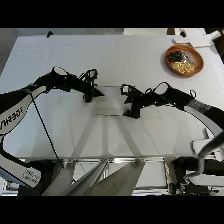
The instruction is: Fold the box and place the chain.
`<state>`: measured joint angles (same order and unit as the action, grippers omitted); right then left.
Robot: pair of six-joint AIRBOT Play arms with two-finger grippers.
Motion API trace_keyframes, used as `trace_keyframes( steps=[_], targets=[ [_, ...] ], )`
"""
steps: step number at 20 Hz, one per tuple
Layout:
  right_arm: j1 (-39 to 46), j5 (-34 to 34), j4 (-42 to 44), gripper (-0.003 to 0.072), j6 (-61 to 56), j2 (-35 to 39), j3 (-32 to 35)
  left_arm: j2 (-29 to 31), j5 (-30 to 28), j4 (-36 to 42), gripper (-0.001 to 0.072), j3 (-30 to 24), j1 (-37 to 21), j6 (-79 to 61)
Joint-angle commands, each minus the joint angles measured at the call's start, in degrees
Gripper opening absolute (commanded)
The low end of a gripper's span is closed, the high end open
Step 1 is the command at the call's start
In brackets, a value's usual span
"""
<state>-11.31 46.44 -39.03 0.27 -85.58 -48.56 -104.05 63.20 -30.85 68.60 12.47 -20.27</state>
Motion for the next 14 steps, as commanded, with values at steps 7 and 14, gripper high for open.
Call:
trace_keyframes(
  steps=[7, 14],
  targets=[
    [0.02, -0.50, 1.95, 0.0686, -6.43, -0.02, 0.02, -0.04, 0.00, -0.02, 0.0014, -0.02, 0.02, -0.02],
    [3.61, -1.22, 1.75, 0.0686, -12.09, 0.81, 0.00, -0.04, 0.00, 0.00, 0.0014, -0.02, 0.02, -0.02]
  ],
)
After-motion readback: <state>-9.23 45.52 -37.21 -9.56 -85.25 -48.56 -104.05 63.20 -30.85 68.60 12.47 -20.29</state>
